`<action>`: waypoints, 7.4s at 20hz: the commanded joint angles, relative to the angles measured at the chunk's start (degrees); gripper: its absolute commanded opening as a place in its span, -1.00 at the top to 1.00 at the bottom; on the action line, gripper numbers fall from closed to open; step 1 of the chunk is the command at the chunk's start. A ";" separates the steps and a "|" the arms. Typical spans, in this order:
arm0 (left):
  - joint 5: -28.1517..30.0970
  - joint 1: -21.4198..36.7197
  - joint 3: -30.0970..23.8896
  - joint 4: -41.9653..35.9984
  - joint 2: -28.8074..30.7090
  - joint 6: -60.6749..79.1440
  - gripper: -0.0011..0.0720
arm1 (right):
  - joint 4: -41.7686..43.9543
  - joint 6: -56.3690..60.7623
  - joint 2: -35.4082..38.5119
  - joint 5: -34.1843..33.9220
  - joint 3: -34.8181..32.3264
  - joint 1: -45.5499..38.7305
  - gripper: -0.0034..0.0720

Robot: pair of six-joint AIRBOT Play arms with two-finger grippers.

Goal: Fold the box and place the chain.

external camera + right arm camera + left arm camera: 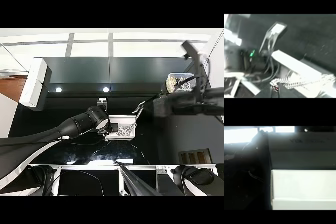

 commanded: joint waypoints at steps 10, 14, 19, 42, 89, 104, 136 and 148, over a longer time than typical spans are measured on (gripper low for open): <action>0.02 0.04 0.00 0.00 -0.02 0.02 0.88 | 5.16 -0.28 -3.37 -12.55 -15.47 6.73 0.62; 0.02 0.04 0.00 0.00 -0.02 0.00 0.88 | -2.05 -4.13 -3.13 -4.02 -12.83 -0.68 -0.68; 0.02 0.04 0.00 0.00 -0.02 0.02 0.88 | -6.88 -28.11 -1.25 -0.02 -12.94 -17.81 -0.68; 0.02 0.04 0.00 0.00 -0.02 0.02 0.88 | 10.19 -90.18 -15.34 -33.86 -34.56 -3.39 -0.93; 0.02 0.04 0.00 0.02 -0.02 0.00 0.88 | 8.44 -66.20 3.98 -18.16 -30.36 -4.76 0.76; 0.02 0.04 0.00 0.02 -0.02 0.02 0.88 | 12.37 -53.44 3.52 -16.65 -24.02 -0.79 -0.30; 2.14 0.04 0.02 0.02 -0.02 0.02 0.88 | 5.03 -36.11 1.95 -21.97 -23.82 -14.38 -0.95; -0.81 0.39 3.15 -0.96 0.07 0.02 -0.09 | 5.01 -36.11 1.92 -21.59 -23.85 -14.38 -0.95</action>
